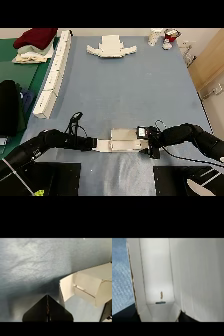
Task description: Fold the box.
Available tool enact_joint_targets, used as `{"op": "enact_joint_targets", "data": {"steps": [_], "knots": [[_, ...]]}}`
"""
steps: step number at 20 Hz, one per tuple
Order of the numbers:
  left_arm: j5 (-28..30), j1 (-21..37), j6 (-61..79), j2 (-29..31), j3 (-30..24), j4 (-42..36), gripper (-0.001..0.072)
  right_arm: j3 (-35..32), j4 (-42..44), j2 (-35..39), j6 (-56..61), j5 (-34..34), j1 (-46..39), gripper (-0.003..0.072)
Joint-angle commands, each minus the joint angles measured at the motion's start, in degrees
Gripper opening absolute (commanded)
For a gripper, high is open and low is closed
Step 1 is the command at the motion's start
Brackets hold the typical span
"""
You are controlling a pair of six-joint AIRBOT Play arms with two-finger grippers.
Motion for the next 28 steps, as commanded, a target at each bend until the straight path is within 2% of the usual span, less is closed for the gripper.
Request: {"op": "enact_joint_targets", "data": {"steps": [1,6,13,14,15,16,23,28], "knots": [[6.43,-5.92,1.22,-3.85,0.92,-5.16,0.0013,0.0,0.0,0.07,0.0,0.02,0.02,0.0509],[4.04,-6.73,1.81,-1.64,5.38,-5.6,0.0014,0.0,0.0,0.07,0.0,0.02,0.02,0.0509],[2.49,-6.73,1.79,-1.42,5.92,-7.08,0.0017,0.0,0.0,0.07,0.0,0.02,0.02,0.0509],[2.43,-6.73,1.79,-1.4,5.97,-7.28,0.0126,0.0,0.0,0.07,0.0,0.02,0.02,0.0509],[2.4,-6.73,1.79,-1.42,5.99,-7.58,0.0406,0.0,0.0,0.07,0.0,0.02,0.02,0.0509],[2.43,-6.73,1.79,-1.42,5.99,-7.85,0.0493,0.0,0.0,0.07,0.0,0.02,0.02,0.0509],[5.64,-6.73,1.68,-1.6,5.97,-9.55,0.0494,0.0,0.0,0.07,0.0,0.02,0.02,0.0509],[3.45,-8.22,-2.51,-4.66,10.03,-7.32,0.0473,0.0,0.0,0.07,0.0,0.02,0.02,0.0509]]}}
